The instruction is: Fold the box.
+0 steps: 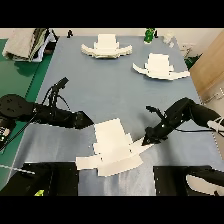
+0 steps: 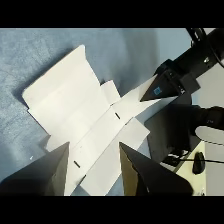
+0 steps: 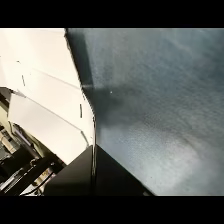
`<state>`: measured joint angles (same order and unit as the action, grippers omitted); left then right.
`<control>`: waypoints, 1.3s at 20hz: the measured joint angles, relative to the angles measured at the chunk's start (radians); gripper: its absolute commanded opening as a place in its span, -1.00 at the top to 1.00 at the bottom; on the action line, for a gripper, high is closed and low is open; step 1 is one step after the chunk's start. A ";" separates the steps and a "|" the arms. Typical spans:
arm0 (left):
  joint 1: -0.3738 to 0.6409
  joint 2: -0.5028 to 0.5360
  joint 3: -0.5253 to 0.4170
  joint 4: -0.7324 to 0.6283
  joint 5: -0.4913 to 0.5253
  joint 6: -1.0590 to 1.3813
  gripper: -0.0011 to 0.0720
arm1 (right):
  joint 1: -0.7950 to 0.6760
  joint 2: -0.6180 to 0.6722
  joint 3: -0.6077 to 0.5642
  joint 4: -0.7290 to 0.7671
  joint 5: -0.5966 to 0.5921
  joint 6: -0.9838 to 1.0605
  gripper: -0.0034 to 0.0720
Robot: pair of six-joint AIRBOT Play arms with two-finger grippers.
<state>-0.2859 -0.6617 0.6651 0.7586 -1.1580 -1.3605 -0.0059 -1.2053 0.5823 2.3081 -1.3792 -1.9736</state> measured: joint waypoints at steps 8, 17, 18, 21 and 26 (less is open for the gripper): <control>0.000 -0.093 0.000 0.155 0.045 -0.042 -0.29 | 0.113 0.457 -0.212 -0.036 0.371 0.041 0.91; 0.039 -0.475 0.061 -0.085 0.150 0.385 -0.53 | 0.125 0.567 -0.238 -0.100 0.376 0.105 0.91; 0.044 -0.525 0.085 -0.142 0.143 0.452 -0.53 | 0.126 0.569 -0.238 -0.101 0.375 0.105 0.91; 0.049 -0.660 0.158 -0.256 0.089 0.600 -0.53 | 0.127 0.571 -0.239 -0.103 0.368 0.106 0.91; 0.042 -0.806 0.237 -0.341 -0.037 0.721 -0.01 | 0.127 0.570 -0.239 -0.105 0.365 0.107 0.91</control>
